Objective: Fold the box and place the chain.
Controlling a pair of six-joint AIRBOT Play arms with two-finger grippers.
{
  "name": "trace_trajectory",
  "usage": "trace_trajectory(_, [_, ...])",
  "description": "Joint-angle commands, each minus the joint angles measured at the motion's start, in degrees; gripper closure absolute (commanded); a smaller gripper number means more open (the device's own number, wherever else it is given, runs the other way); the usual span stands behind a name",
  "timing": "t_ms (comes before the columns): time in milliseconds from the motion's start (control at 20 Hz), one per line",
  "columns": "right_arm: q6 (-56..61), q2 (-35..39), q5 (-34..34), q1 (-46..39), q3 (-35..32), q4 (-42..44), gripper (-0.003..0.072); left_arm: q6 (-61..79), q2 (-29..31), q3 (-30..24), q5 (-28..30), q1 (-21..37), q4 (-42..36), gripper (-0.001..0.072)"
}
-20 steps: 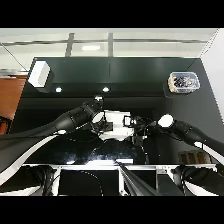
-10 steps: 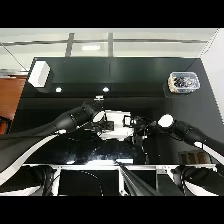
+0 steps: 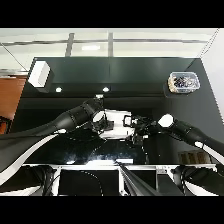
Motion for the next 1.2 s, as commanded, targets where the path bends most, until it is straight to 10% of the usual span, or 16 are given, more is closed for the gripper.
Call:
trace_trajectory(0, [2.0, 0.1, -2.0, 0.0, 0.0, 0.1, 0.0052, 0.0, 0.0, 0.1, 0.3, 0.0, -0.2, 0.0683])
trace_trajectory(1100, [10.1, 9.6, 1.7, -0.5, 0.5, -19.8, 0.0046, 0.0, 0.0, 0.1, 0.1, 0.0, -0.2, 0.0682])
trace_trajectory(1150, [10.0, 9.3, 1.4, -0.5, 0.5, -19.3, 0.0148, 0.0, 0.0, 0.1, 0.1, 0.0, -0.2, 0.0682])
